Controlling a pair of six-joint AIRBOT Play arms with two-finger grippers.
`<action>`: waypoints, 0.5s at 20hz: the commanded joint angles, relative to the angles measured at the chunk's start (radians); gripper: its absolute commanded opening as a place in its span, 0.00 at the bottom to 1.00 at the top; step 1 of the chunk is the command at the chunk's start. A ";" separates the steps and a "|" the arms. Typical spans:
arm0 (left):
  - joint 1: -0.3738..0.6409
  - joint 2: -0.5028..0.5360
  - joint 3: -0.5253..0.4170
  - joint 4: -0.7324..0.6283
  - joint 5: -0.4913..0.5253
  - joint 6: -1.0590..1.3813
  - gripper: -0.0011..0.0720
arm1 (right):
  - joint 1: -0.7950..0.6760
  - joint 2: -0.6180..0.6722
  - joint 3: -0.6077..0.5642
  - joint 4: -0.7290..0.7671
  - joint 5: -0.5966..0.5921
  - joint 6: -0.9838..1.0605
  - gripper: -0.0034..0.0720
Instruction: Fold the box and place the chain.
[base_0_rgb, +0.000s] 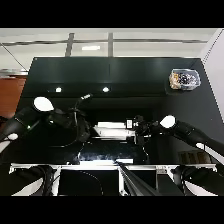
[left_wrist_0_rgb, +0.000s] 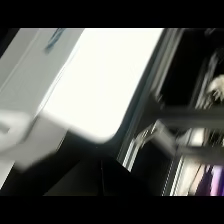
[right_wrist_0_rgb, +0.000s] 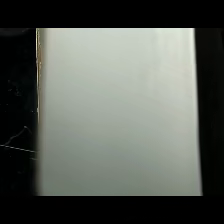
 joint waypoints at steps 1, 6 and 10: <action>-0.096 0.004 -0.052 -0.279 0.340 0.084 0.05 | 0.000 0.000 -0.001 0.000 -0.001 0.000 0.76; -0.126 -0.058 -0.052 -0.303 0.701 0.084 0.05 | 0.000 0.000 -0.001 0.000 -0.001 0.000 0.76; -0.130 -0.135 -0.052 -0.235 0.631 0.085 0.05 | 0.000 0.000 -0.001 0.000 -0.001 0.000 0.76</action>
